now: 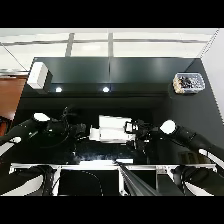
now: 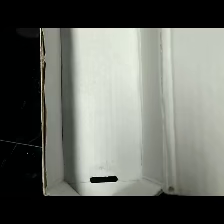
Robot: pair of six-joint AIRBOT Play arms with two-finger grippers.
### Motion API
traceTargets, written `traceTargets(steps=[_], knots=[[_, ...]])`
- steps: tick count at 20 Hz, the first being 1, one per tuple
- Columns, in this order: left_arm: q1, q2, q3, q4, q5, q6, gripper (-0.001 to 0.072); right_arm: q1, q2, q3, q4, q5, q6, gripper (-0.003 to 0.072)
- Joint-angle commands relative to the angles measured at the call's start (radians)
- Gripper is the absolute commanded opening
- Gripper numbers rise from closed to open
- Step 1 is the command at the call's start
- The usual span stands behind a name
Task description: Fold the box and place the chain.
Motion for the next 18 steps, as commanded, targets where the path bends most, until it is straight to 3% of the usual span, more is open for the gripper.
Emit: traceTargets(steps=[1, 2, 3, 9, 14, 18], knots=[[-0.006, -0.002, 0.029, -0.011, -0.012, 0.035, 0.0407, 0.001, 0.000, 0.000, 0.000, 0.000, 0.000, 0.0170], [-0.006, -0.002, 0.043, -0.008, -0.015, 0.035, 0.0596, 0.001, 0.000, 0.000, 0.000, 0.000, 0.000, 0.0170], [-0.006, -0.002, 0.058, -0.005, -0.026, 0.035, 0.0669, 0.001, 0.000, 0.000, 0.000, 0.000, 0.000, 0.0170], [-0.016, -0.001, 0.140, -0.004, -0.111, 0.037, 0.0671, 0.001, 0.000, 0.000, 0.000, 0.000, 0.000, 0.0170], [-0.132, -0.001, 0.162, 0.007, -0.101, -0.011, 0.0669, 0.001, 0.000, 0.000, 0.000, 0.000, 0.000, 0.0170], [-0.220, 0.018, 0.203, 0.148, -0.042, -0.233, 0.0665, 0.001, 0.000, 0.000, 0.000, 0.000, 0.000, 0.0170]])
